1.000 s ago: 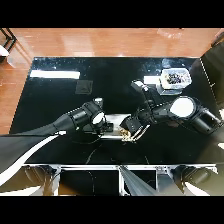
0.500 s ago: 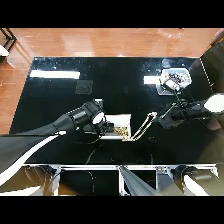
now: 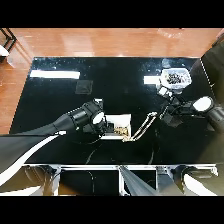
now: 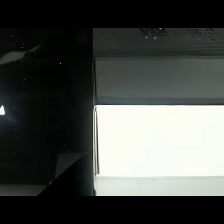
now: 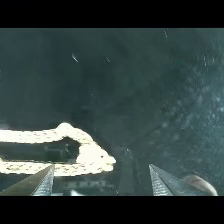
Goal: Fold the box and place the chain.
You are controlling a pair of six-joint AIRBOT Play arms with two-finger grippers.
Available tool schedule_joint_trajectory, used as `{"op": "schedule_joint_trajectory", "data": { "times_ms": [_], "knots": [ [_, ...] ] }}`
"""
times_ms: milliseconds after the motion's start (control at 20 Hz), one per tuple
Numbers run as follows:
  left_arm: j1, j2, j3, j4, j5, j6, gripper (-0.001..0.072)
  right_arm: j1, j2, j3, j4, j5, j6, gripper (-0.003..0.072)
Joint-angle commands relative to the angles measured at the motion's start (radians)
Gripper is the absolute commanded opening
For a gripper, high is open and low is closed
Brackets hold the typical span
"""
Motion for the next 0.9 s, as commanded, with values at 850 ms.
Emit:
{"op": "schedule_joint_trajectory", "data": {
  "times_ms": [850],
  "knots": [
    [0.000,0.000,0.001,0.000,0.002,-0.001,0.0023,-0.003,-0.121,-0.002,0.049,-0.076,-0.060,0.0562]
  ]
}}
